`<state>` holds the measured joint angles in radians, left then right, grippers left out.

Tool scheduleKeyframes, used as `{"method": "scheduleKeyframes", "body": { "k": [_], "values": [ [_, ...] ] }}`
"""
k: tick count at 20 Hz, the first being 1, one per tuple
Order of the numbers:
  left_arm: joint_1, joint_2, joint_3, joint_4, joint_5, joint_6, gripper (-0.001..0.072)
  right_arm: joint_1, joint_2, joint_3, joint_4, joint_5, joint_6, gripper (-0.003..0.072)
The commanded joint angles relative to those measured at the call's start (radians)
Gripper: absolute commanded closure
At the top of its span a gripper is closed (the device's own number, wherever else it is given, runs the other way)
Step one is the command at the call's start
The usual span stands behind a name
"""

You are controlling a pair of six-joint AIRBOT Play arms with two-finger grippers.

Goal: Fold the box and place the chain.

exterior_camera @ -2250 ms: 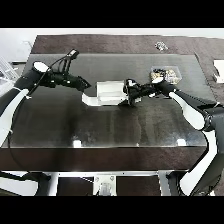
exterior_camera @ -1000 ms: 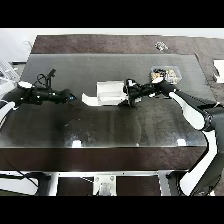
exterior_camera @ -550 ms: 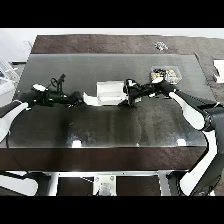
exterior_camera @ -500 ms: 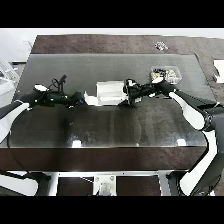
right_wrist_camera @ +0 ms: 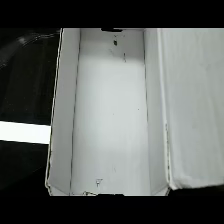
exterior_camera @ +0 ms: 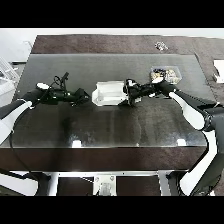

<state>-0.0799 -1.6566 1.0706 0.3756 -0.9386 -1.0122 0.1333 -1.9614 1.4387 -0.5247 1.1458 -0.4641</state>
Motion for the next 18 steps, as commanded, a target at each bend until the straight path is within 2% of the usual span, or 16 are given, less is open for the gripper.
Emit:
{"method": "scheduleKeyframes", "body": {
  "k": [1,5,8,18],
  "values": [
    [-0.001,0.0,0.003,-0.049,-0.013,0.027,0.0341,0.001,0.0,0.0,0.0,0.0,0.0,0.0109],
    [-0.007,0.001,0.006,-0.102,-0.018,0.062,0.0341,0.001,0.0,0.0,0.0,0.0,0.0,0.0109],
    [-0.037,-0.002,0.011,-0.103,0.044,0.059,0.0341,0.001,0.0,0.0,0.0,0.0,0.0,0.0109],
    [-0.053,-0.002,0.047,-0.073,0.002,-0.057,0.0341,0.001,0.0,0.0,0.0,0.0,0.0,0.0109]
  ]
}}
